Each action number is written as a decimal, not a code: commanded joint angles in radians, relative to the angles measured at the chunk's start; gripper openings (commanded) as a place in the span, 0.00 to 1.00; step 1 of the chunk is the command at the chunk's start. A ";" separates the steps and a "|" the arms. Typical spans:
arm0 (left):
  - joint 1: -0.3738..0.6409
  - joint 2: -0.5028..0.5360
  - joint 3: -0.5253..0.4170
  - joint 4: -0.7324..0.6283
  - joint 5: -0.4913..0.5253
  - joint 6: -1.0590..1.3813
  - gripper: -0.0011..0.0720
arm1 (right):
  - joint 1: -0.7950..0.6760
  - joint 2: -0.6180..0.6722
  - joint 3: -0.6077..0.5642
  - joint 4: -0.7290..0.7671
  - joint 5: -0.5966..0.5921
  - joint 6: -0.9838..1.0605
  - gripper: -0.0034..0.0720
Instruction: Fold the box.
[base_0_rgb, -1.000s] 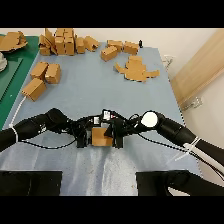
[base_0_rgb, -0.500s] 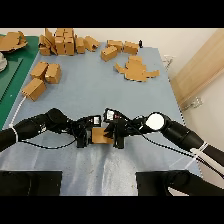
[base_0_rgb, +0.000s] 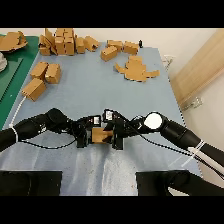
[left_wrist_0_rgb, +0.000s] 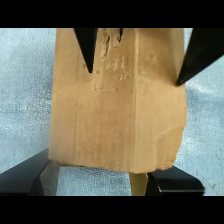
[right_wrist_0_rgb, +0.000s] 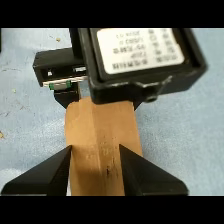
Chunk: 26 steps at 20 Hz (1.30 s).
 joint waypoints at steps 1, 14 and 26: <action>0.001 0.001 0.000 0.000 0.000 0.000 0.73 | 0.001 -0.002 0.000 -0.008 0.006 -0.045 0.68; 0.001 0.001 0.000 0.000 0.000 0.000 0.73 | 0.038 -0.016 0.000 -0.167 -0.074 -0.051 0.68; 0.001 0.001 0.000 0.000 0.000 0.000 0.73 | 0.088 0.002 0.003 -0.253 -0.138 -0.048 0.50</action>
